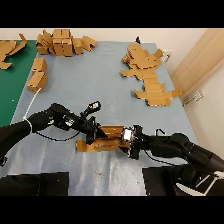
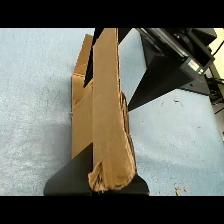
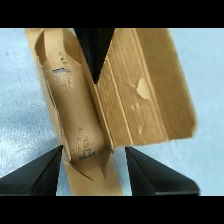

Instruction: Fold the box.

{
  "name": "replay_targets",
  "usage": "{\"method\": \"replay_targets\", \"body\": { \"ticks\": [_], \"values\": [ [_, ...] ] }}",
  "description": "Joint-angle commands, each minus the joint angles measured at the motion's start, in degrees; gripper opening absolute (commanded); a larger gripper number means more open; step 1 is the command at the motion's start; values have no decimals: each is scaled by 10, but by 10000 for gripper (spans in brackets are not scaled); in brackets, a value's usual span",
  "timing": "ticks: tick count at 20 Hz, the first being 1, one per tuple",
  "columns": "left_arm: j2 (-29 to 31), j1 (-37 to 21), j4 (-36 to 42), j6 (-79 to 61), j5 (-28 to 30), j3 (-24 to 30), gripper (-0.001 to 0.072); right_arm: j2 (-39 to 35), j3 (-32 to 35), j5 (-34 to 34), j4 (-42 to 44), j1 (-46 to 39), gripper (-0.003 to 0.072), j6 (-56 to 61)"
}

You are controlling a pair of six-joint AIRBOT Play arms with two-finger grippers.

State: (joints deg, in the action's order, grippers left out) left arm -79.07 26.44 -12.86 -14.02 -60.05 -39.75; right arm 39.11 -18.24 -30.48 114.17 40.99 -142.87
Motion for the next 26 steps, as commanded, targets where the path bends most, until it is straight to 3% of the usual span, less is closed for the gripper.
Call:
{"method": "replay_targets", "body": {
  "ticks": [1,8,15,26],
  "values": [
    [0,0,0,0,0,-1,12,54,-32,-64,126,-46,609,-155],
    [0,0,0,0,0,-1,13,131,-61,-169,226,-137,609,-268],
    [0,0,0,0,0,-1,12,177,-70,-165,221,-143,608,-291],
    [0,0,0,0,0,-1,12,177,-72,-167,217,-142,607,-291]
  ]
}}
